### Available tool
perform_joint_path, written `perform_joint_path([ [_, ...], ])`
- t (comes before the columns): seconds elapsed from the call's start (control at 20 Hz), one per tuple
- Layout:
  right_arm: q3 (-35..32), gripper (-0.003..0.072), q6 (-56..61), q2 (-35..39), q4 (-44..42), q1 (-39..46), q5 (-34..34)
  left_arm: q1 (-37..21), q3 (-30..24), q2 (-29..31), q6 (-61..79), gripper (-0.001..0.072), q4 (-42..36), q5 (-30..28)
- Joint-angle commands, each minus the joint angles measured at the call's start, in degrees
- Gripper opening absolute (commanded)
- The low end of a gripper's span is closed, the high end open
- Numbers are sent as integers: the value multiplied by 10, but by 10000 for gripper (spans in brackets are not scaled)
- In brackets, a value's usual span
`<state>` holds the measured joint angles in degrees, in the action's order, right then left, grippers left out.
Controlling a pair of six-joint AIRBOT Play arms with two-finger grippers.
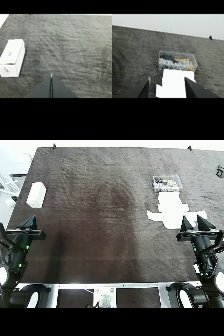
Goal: Fold the box and place the chain.
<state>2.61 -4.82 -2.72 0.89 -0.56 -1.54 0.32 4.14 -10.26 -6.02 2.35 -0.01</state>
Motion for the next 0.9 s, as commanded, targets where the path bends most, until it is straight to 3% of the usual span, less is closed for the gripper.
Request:
perform_joint_path([
  [0.0,0,526,0,0,0,0,0,0,0,0,0,21,0,0],
  [0.3,40,489,-19,-10,46,0,-9,0,0,0,0,22,0,0],
  [0.4,80,451,-20,-60,60,4,-64,0,0,0,0,21,0,0],
  [0.55,157,455,-38,-184,67,57,-52,0,0,0,0,21,0,0],
  [0.7,248,455,-23,-328,66,155,80,0,0,0,0,21,0,0],
  [0.85,336,454,89,-457,112,267,235,0,0,0,0,21,0,0],
])
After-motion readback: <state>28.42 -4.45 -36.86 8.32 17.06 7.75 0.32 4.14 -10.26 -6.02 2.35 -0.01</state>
